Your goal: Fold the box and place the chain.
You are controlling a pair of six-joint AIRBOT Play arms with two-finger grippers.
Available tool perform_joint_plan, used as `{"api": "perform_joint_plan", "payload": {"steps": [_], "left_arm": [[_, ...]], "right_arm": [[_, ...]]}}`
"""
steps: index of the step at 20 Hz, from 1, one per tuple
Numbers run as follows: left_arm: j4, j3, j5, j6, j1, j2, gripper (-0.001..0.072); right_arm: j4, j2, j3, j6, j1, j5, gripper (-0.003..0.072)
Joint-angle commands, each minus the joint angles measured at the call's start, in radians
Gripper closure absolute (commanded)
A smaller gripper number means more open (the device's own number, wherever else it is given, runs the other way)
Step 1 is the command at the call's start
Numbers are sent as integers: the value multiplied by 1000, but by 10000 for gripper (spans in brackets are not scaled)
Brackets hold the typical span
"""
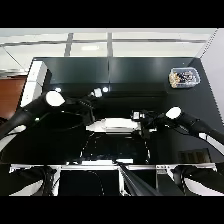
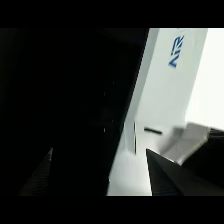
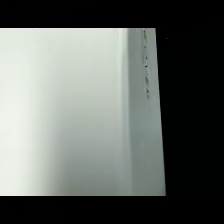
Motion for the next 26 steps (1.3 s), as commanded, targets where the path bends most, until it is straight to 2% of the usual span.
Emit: {"api": "perform_joint_plan", "payload": {"steps": [1, 2, 3, 4, 6, 8, 10, 12, 15, 17, 19, 21, 23, 26], "left_arm": [[115, -1, -218, -335, 71, 92, 173], [110, -2, -283, -397, 81, 93, 355], [105, -6, -350, -438, 85, 92, 580], [77, -19, -412, -445, 81, 92, 687], [-69, -79, -462, -445, 67, 91, 688], [-210, -151, -409, -432, 31, 87, 687], [-305, -199, -320, -380, -17, 76, 687], [-408, -205, -220, -313, -48, 64, 687], [-624, -205, -29, -165, -60, 51, 686], [-711, -205, 129, -91, -60, 50, 687], [-737, -204, 276, -66, -60, 45, 687], [-729, -199, 343, -66, -60, 9, 686], [-720, -156, 318, -66, -60, -66, 687], [-584, -60, 278, -116, -60, -171, 687]], "right_arm": [[0, 0, 0, 0, 0, 2, 434], [0, -1, 0, 0, 0, 1, 433], [0, 0, 0, 0, 0, 2, 434], [0, 0, 0, 0, 0, 2, 433], [2, 0, 0, 0, 0, 2, 433], [3, 0, 0, 0, 0, 0, 433], [3, 0, 0, 0, 0, 1, 433], [3, 0, 0, 0, 0, 1, 433], [3, 0, 0, 0, 0, 1, 433], [3, 0, 0, 0, 0, 1, 433], [3, 0, 0, 0, 0, 1, 433], [3, 0, 0, 0, 0, 1, 433], [3, 0, 0, 0, 0, 1, 433], [3, 0, 0, 0, 0, 1, 433]]}}
